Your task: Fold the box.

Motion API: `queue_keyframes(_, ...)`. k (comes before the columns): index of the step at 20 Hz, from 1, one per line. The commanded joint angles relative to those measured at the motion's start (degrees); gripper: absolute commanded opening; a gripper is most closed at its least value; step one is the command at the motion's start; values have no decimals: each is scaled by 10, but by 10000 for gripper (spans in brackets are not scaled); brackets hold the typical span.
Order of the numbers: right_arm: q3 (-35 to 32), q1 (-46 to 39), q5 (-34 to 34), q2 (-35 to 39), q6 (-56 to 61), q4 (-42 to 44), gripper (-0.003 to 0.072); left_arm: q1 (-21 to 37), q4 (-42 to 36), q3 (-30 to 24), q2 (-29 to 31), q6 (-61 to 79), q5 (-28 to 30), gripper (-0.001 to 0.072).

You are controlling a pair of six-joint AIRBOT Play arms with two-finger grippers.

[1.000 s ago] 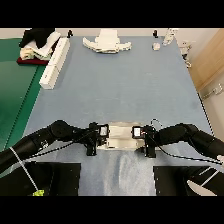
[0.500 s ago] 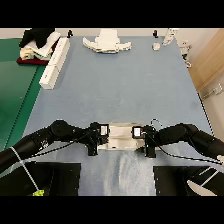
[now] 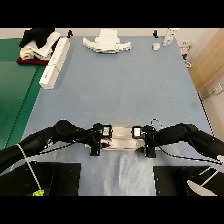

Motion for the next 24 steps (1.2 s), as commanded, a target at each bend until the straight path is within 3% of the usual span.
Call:
queue_keyframes(1,0,0,-1,0,1,0,446,-1,-6,1,-7,1,8,516)
queue_keyframes(9,0,0,-1,0,1,0,447,-1,-5,1,-6,-16,9,512)
queue_keyframes(10,0,0,-1,0,1,0,446,-1,-3,1,-6,-36,9,310)
queue_keyframes(11,0,0,-1,0,1,0,446,0,17,3,-5,-56,8,31)
queue_keyframes(17,0,0,-1,0,1,0,446,0,212,12,76,-379,-8,13)
queue_keyframes(21,0,0,-1,0,1,0,447,14,382,13,192,-774,-59,13)
queue_keyframes(24,0,0,-1,0,1,0,447,69,523,13,264,-1073,-141,14)
